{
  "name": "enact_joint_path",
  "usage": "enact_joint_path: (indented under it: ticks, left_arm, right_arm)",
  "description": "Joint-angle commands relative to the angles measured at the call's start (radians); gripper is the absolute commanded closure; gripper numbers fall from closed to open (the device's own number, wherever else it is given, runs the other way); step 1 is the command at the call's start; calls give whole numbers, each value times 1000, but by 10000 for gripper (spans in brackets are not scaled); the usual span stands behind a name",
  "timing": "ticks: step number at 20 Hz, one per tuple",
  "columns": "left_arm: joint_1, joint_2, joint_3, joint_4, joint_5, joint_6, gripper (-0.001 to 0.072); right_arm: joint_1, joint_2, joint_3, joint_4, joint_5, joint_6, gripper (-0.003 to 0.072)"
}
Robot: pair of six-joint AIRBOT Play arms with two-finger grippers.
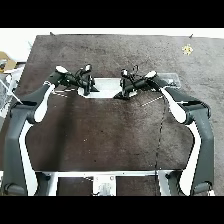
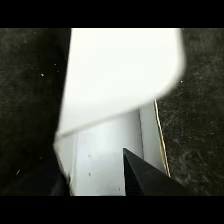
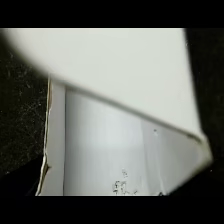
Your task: Fold the box and place the chain.
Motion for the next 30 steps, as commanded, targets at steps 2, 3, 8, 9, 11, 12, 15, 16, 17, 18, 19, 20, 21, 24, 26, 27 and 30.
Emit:
enact_joint_path:
  ticks: [2, 3, 8, 9, 11, 12, 15, 16, 17, 18, 19, 20, 21, 24, 26, 27, 30]
  left_arm:
    - [69, 75, 1, -24, -113, -101, 360]
    - [85, 97, 1, -40, -160, -140, 360]
    - [86, 126, -1, -86, -364, -322, 567]
    - [74, 126, -1, -82, -372, -325, 696]
    - [46, 126, -1, -81, -353, -324, 699]
    - [32, 126, -1, -82, -320, -324, 699]
    - [5, 126, 0, -83, -153, -324, 699]
    - [2, 126, 0, -82, -102, -324, 699]
    - [2, 126, -1, -82, -59, -325, 699]
    - [0, 126, -1, -81, -30, -325, 699]
    - [0, 125, 0, -82, -8, -325, 699]
    - [0, 124, -1, -81, 14, -325, 699]
    - [0, 124, -1, -80, 40, -325, 700]
    - [0, 124, -1, -59, 126, -325, 700]
    - [0, 124, -8, -46, 186, -326, 700]
    - [0, 124, -19, -46, 213, -333, 700]
    - [-12, 124, -79, -43, 278, -340, 700]
  right_arm:
    - [0, 1, 1, -2, 9, -1, 244]
    - [0, 1, 1, -2, 9, -1, 244]
    - [0, 1, 1, -2, 9, -1, 244]
    - [0, 1, 1, -2, 8, -1, 244]
    - [0, 1, 1, -2, 8, -1, 244]
    - [0, 1, 1, -2, 9, -1, 244]
    - [0, 1, 1, -2, 9, -1, 244]
    - [0, 1, 1, -2, 9, -1, 244]
    - [0, 1, 1, -2, 8, -1, 244]
    - [0, 1, 1, -2, 9, -1, 244]
    - [0, 1, 1, -2, 9, -1, 244]
    - [0, 1, 1, -2, 9, -1, 244]
    - [0, 1, 1, -2, 9, -1, 244]
    - [0, 1, 1, -2, 9, -1, 244]
    - [0, 1, 1, -2, 9, -1, 244]
    - [0, 1, 1, -2, 9, -1, 244]
    - [0, 1, 1, -2, 8, -1, 244]
